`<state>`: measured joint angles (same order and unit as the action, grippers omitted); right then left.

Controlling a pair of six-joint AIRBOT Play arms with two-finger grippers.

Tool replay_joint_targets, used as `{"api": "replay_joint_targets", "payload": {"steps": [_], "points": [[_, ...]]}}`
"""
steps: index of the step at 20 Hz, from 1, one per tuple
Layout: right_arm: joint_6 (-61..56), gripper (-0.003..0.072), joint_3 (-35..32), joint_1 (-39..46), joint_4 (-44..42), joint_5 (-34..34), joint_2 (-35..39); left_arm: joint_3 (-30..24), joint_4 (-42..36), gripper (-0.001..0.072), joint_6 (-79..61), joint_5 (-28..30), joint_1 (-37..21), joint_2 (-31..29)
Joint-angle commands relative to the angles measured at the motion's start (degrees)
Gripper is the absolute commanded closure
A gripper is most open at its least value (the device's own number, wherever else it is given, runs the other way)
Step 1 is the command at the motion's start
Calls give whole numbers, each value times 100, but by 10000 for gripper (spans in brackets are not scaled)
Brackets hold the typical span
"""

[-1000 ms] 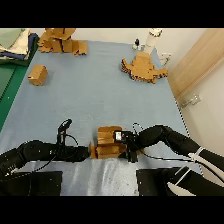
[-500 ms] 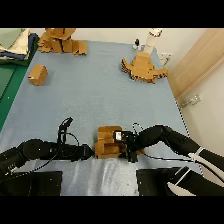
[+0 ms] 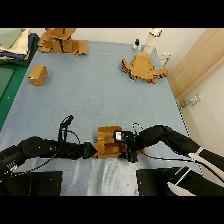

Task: Fold the box.

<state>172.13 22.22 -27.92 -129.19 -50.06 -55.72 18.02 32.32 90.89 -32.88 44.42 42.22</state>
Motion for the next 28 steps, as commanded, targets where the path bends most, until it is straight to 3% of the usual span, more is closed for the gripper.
{"api": "replay_joint_targets", "payload": {"steps": [1,7,14,17,23,28], "points": [[-2,193,-4,-4,0,2,-2,13,-170,207,-2,103,28,98],[-2,193,-2,-4,2,2,-2,13,-308,208,0,658,24,175],[-2,193,-2,-4,2,2,-2,83,-199,207,251,584,24,221],[-2,193,-4,-4,2,2,-2,404,527,208,872,413,160,476],[-2,193,-2,-4,2,2,-2,1414,2820,208,3209,-76,999,1390],[-2,193,-2,-4,2,2,-2,1985,3744,209,4223,-643,1207,1825]]}}
